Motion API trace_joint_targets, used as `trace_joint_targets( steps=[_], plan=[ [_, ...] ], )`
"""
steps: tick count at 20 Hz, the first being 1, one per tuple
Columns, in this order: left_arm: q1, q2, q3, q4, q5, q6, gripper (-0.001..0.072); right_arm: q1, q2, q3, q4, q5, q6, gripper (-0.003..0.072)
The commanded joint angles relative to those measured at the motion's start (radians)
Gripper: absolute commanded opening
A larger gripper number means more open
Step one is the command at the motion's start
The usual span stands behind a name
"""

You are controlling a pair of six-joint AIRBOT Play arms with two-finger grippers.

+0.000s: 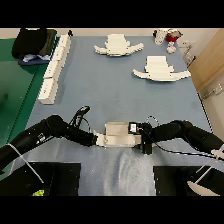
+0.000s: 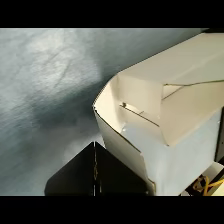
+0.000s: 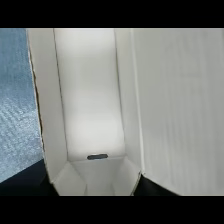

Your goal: Fold the box.

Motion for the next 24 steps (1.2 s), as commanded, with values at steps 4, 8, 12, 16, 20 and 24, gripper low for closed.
trace_joint_targets(
  steps=[4, 8, 12, 16, 20, 24],
  plan=[
    [-0.028, 0.008, 0.076, -0.039, 0.01, 0.002, 0.0014, 0.0, 0.0, 0.001, 0.0, 0.0, 0.0, 0.0505],
    [-0.029, 0.008, 0.096, -0.1, 0.002, 0.002, 0.0015, 0.0, 0.0, 0.001, 0.0, 0.0, 0.0, 0.0506],
    [-0.029, 0.0, 0.096, -0.11, -0.008, 0.002, 0.0474, 0.0, 0.0, 0.001, 0.0, 0.0, 0.0, 0.0506],
    [-0.029, -0.002, 0.095, -0.114, 0.007, 0.003, 0.0475, 0.0, 0.0, 0.001, 0.0, 0.0, 0.0, 0.0505],
    [-0.045, -0.002, 0.096, -0.09, 0.016, -0.007, 0.0463, 0.0, 0.0, 0.001, 0.0, 0.0, 0.0, 0.0506],
    [-0.149, -0.002, 0.13, 0.107, 0.061, -0.307, 0.0463, 0.001, 0.0, 0.001, 0.0, 0.0, 0.0, 0.0506]
  ],
)
